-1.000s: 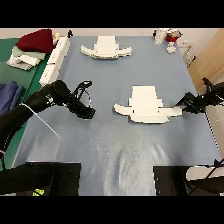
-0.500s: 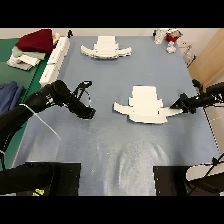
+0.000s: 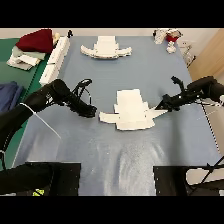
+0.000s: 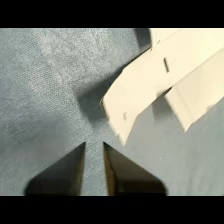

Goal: Fold the box.

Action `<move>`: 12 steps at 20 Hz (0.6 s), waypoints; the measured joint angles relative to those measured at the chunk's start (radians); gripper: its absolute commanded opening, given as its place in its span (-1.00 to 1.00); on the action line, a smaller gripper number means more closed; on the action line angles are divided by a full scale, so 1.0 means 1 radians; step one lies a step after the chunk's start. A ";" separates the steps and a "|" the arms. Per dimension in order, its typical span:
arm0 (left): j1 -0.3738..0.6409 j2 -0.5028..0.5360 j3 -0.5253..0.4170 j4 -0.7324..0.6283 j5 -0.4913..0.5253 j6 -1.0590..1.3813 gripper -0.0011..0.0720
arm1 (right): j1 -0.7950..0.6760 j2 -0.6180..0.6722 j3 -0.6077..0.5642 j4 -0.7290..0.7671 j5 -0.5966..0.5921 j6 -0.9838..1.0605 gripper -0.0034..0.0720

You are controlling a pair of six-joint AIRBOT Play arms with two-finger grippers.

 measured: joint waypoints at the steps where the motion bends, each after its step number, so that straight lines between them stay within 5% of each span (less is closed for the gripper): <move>1: 0.008 0.000 0.010 -0.007 -0.009 -0.009 0.40 | 0.039 0.033 -0.030 0.002 0.029 0.000 -0.90; 12: 0.211 -0.002 0.018 -0.183 -0.159 0.116 0.33 | 0.326 0.447 -0.472 0.007 0.395 0.016 -0.90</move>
